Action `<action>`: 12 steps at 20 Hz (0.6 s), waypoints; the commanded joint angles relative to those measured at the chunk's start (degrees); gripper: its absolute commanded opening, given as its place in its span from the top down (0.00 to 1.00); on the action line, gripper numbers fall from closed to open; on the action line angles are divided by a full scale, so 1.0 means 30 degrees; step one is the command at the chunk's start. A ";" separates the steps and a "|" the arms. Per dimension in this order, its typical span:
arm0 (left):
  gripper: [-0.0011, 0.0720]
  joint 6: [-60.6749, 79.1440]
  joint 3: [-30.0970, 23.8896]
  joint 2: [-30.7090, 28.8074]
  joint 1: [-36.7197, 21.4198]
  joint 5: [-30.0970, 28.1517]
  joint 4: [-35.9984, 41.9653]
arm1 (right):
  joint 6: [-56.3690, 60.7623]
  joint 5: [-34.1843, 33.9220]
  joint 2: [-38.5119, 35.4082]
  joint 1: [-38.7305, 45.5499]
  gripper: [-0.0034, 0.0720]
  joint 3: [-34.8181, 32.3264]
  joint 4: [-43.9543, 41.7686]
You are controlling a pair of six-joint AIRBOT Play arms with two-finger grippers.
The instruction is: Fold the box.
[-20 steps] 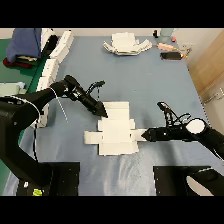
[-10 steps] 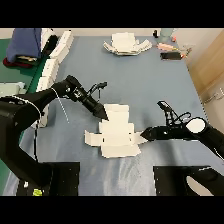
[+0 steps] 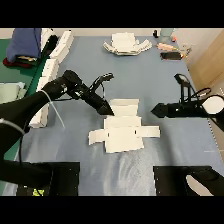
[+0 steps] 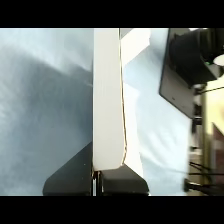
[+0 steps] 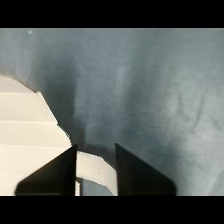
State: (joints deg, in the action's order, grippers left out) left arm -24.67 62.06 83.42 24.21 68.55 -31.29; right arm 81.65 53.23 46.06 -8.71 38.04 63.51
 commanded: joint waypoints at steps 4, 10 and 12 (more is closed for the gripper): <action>0.98 0.6827 -0.5202 -0.5756 0.3351 -0.8918 0.1093 | 0.1537 -0.0947 0.0109 0.0211 0.86 0.2120 -0.0131; 0.98 1.0644 -0.8743 -0.7111 0.6841 -1.3296 0.2164 | 0.1581 -0.0976 0.0736 0.0087 0.86 0.2055 -0.0801; 0.98 1.1526 -0.9231 -0.7111 0.7766 -1.4367 0.2798 | 0.1581 -0.0984 0.0736 0.0015 0.86 0.2055 -0.0867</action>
State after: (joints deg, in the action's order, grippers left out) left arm 3.90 37.60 63.05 43.33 32.53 -25.34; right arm 86.17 50.46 47.92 -8.38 44.10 62.06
